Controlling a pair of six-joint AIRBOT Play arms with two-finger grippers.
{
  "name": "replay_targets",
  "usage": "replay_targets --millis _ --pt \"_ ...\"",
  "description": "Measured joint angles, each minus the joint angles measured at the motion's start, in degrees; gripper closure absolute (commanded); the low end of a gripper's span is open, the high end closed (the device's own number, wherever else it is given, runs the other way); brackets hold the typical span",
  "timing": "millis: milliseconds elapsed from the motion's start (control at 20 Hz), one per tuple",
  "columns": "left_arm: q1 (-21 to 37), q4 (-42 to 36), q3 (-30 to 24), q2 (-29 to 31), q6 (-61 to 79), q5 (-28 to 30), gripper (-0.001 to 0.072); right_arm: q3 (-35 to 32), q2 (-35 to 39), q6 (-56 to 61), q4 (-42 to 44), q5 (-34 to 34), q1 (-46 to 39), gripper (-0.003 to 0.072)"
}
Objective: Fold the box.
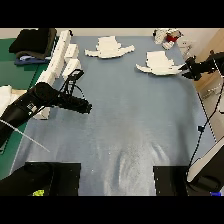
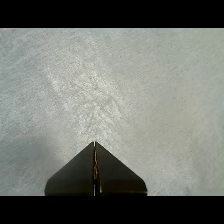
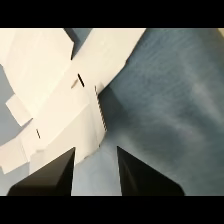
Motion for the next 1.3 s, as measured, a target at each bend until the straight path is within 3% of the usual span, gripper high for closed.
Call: replay_targets --millis 50,150,200,300,550,750,950,1300 --pt "0.00 -0.02 0.00 0.00 0.00 -0.02 0.0698 0.11 -0.63 -0.50 1.25 1.42 0.28 0.0406" --pt "0.00 0.00 0.00 0.00 0.00 0.00 0.0697 0.26 -1.57 -1.53 2.97 4.37 1.18 0.0433" --pt "0.00 -0.02 0.00 0.00 0.00 0.00 0.0698 0.31 -1.77 -1.88 3.50 5.57 1.66 0.0563" --pt "0.00 0.00 0.00 0.00 0.00 0.00 0.0697 0.35 -2.05 -2.23 4.20 6.99 2.12 0.0684" --pt "0.00 0.00 0.00 0.00 0.00 0.00 0.0698 0.33 -0.63 -4.28 4.61 3.13 2.75 0.0689" --pt "0.00 -0.02 0.00 0.00 0.00 0.00 0.0698 -3.96 5.44 -4.96 0.39 -1.66 3.69 0.0691" --pt "0.00 -0.02 0.00 0.00 0.00 0.00 0.0698 -16.52 15.85 -2.40 -4.31 -3.45 4.61 0.0690" --pt "0.00 0.00 0.00 0.00 0.00 0.00 0.0698 -54.84 44.15 0.50 -7.82 5.73 5.07 0.0690"
